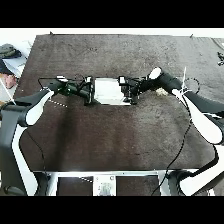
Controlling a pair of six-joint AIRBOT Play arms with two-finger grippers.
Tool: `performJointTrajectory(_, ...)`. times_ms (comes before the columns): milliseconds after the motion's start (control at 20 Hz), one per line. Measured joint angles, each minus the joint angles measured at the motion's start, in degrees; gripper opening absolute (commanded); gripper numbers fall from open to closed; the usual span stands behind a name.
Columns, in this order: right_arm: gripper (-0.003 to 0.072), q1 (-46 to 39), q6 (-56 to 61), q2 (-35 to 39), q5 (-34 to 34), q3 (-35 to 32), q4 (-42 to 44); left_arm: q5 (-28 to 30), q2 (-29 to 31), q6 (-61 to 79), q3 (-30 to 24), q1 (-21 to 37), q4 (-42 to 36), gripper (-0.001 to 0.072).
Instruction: Fold the box and place the chain.
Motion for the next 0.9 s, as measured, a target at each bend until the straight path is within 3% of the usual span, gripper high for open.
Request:
performJointTrajectory(50, 0.0483, 0.1, 0.0, -0.3, -0.9, 0.0, 0.5, 0.0, 0.0, 0.0, 0.0, 0.0, 0.0, 0.0278)
performJointTrajectory(100, 0.0354, 0.2, 0.2, -0.5, -1.4, 0.0, 1.1, 0.0, 0.0, 0.0, 0.0, 0.0, 0.0, 0.0278)
performJointTrajectory(150, 0.0276, 0.3, 0.2, -0.7, -1.7, 0.0, 1.3, 0.0, 0.0, 0.0, 0.0, 0.0, 0.0, 0.0278)
performJointTrajectory(900, 0.0279, 2.1, -1.0, -2.0, -3.9, 0.0, 5.9, 0.0, 0.0, 0.0, 0.0, 0.0, 0.0, 0.0278)
